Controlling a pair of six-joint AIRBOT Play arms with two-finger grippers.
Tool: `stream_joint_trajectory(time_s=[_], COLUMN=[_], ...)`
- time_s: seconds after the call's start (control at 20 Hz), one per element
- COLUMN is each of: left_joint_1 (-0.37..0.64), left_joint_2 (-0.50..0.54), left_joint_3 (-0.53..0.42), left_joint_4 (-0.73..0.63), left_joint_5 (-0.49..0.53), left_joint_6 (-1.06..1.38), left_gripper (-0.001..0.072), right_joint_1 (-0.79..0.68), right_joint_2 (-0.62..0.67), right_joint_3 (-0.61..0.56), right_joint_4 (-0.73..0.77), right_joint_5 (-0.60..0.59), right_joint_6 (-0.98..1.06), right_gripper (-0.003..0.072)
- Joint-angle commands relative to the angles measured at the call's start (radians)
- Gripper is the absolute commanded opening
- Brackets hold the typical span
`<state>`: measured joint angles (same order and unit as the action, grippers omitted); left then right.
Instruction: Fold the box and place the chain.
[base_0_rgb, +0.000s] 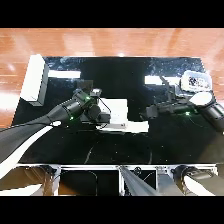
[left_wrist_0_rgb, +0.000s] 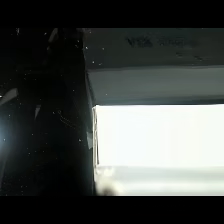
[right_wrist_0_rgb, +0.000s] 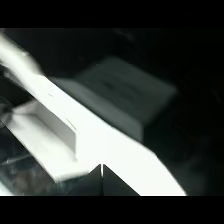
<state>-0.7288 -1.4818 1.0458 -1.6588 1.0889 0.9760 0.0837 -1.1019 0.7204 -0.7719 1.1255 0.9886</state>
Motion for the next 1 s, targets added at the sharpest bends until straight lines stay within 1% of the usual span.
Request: stream_joint_trajectory(time_s=[0.0, 0.05, 0.1, 0.15, 0.25, 0.35, 0.45, 0.6, 0.7, 0.8, 0.95], left_joint_1=[0.0, 0.0, 0.0, 0.0, 0.0, 0.0, 0.0, -0.004, -0.006, -0.006, -0.006], left_joint_2=[0.0, 0.0, 0.0, 0.0, 0.0, 0.0, 0.0, 0.0, 0.0, 0.0, 0.0], left_joint_3=[0.0, 0.0, 0.0, 0.0, 0.0, 0.0, 0.0, 0.0, 0.0, 0.0, 0.0], left_joint_4=[0.01, 0.021, 0.028, 0.027, 0.027, 0.027, 0.027, 0.024, 0.023, 0.023, 0.023], left_joint_5=[0.002, 0.006, 0.012, 0.011, 0.005, 0.003, 0.0, 0.02, 0.011, 0.011, 0.011], left_joint_6=[0.0, 0.0, 0.0, -0.001, -0.012, -0.012, -0.012, -0.016, -0.021, -0.022, -0.022], left_gripper=[0.0024, 0.0023, 0.0024, 0.0024, 0.0023, 0.0023, 0.0024, 0.0024, 0.0023, 0.0024, 0.0024], right_joint_1=[-0.14, -0.166, -0.19, -0.209, -0.222, -0.222, -0.198, -0.083, 0.0, 0.061, 0.11], right_joint_2=[0.004, 0.004, 0.004, 0.004, 0.004, -0.003, -0.022, -0.062, -0.074, -0.081, -0.084], right_joint_3=[0.002, -0.003, -0.017, -0.046, -0.132, -0.219, -0.26, -0.264, -0.263, -0.246, -0.21], right_joint_4=[-0.239, -0.335, -0.404, -0.418, -0.399, -0.328, -0.271, -0.192, -0.11, -0.06, 0.029], right_joint_5=[0.181, 0.188, 0.183, 0.17, 0.093, 0.013, -0.036, -0.092, -0.172, -0.232, -0.262], right_joint_6=[0.206, 0.307, 0.364, 0.372, 0.373, 0.372, 0.357, 0.357, 0.357, 0.357, 0.338], right_gripper=[0.0046, 0.0046, 0.0046, 0.0046, 0.0046, 0.0046, 0.0046, 0.0046, 0.0046, 0.0046, 0.0047])
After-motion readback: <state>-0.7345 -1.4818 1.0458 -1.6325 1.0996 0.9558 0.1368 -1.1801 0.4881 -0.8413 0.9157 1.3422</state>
